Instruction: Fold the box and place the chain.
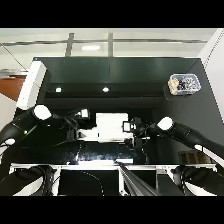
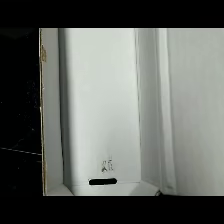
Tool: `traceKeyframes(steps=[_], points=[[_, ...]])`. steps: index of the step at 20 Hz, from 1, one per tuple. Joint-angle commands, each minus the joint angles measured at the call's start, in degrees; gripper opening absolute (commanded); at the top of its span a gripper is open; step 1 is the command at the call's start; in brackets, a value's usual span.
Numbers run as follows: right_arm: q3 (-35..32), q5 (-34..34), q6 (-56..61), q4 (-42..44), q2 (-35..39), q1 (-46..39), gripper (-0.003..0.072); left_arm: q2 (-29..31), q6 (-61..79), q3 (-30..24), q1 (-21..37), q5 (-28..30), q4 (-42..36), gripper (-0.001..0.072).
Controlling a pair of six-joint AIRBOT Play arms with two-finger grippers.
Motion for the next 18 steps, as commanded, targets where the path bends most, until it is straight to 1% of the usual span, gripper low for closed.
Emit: traceKeyframes(steps=[1, 6, 11, 12, 13, 14, 16, 17, 18], points=[[-0.02, 0.0, 0.02, 0.0, -0.02, 0.04, 0.048, -0.39, 1.92, -2.16, -4.83, 7.61, -4.81, 0.0701], [-0.02, 0.0, 0.02, 0.0, -0.02, 0.04, 0.048, -1.6, 2.43, -2.21, -6.84, 5.66, -4.66, 0.0702], [-0.02, 0.0, 0.02, 0.0, -0.02, 0.04, 0.048, -1.6, 2.45, -2.21, -7.21, 5.66, -8.79, 0.0696], [-0.02, -0.02, 0.02, 0.0, -0.02, 0.04, 0.048, -1.6, 2.45, -2.21, -7.23, 5.42, -8.79, 0.0645], [-0.02, 0.0, 0.02, 0.0, -0.02, 0.04, 0.048, -1.6, 2.58, -2.21, -7.23, 4.66, -8.79, 0.0623], [-0.02, -0.02, 0.02, 0.0, -0.02, 0.04, 0.048, -1.6, 2.56, -2.21, -7.23, 3.91, -8.79, 0.0622], [-0.02, 0.0, 0.02, 0.0, -0.02, 0.04, 0.048, -1.6, 2.54, -2.21, -7.23, 3.76, -8.76, 0.0539], [-0.02, -0.02, 0.04, 0.0, -0.02, 0.04, 0.048, -1.6, 2.54, -2.21, -7.23, 4.13, -8.79, 0.0485], [-0.02, -0.02, 0.02, 0.0, -0.02, 0.04, 0.048, -1.6, 2.54, -2.21, -7.23, 4.22, -8.79, 0.0481]])
